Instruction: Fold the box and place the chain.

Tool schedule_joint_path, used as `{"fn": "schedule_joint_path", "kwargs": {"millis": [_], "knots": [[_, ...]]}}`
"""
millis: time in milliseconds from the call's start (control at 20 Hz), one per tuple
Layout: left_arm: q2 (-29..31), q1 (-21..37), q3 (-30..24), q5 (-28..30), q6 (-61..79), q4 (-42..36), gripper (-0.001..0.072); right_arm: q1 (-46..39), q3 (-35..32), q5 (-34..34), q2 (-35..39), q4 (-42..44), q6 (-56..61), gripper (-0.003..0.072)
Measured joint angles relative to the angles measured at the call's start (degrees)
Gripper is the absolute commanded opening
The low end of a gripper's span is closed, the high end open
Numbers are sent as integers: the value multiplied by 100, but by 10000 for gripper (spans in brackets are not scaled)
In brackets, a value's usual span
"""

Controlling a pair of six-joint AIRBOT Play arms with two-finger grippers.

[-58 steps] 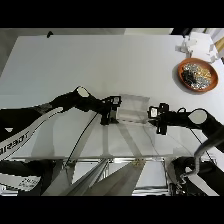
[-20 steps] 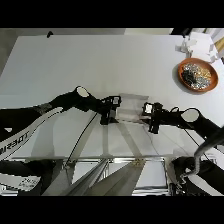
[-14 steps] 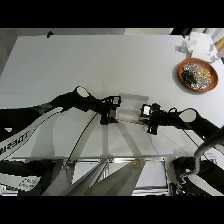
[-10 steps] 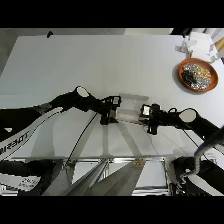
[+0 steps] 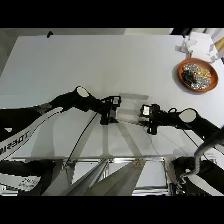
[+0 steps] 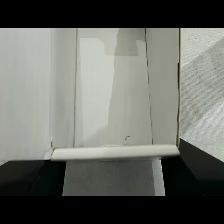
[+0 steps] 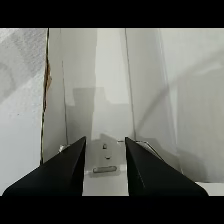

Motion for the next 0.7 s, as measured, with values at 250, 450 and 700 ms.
{"fn": "schedule_joint_path", "kwargs": {"millis": [250,450,700], "knots": [[0,0,0,7,-11,-11,206,2,0,-2,0,-9,0,14],[0,0,0,4,-7,-9,206,2,0,9,90,-46,7,14],[0,0,0,2,-2,-4,206,4,0,55,466,-105,208,15]]}}
